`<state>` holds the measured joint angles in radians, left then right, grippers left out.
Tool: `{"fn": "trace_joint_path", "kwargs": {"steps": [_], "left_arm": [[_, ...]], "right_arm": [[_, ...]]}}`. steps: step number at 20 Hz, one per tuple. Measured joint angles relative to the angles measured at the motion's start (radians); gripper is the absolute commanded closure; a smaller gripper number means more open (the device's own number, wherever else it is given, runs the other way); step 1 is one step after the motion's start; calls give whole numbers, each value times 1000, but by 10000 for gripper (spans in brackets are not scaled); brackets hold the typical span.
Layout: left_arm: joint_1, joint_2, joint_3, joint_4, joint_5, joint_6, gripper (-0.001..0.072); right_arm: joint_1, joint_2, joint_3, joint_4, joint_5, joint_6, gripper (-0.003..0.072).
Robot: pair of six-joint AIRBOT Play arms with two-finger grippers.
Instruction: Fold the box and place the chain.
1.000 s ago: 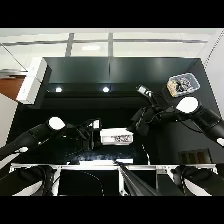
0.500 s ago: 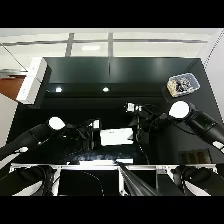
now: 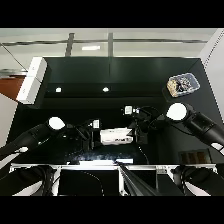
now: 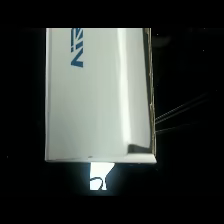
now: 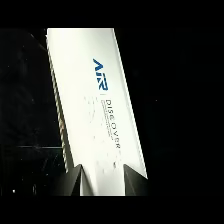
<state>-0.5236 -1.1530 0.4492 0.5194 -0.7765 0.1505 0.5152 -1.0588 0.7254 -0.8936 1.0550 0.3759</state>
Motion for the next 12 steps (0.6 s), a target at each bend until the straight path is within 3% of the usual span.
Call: {"fn": "trace_joint_path", "kwargs": {"steps": [12], "left_arm": [[1,0,0,1,-10,0,233]], "right_arm": [[50,-3,-15,-32,-39,43,448]]}}
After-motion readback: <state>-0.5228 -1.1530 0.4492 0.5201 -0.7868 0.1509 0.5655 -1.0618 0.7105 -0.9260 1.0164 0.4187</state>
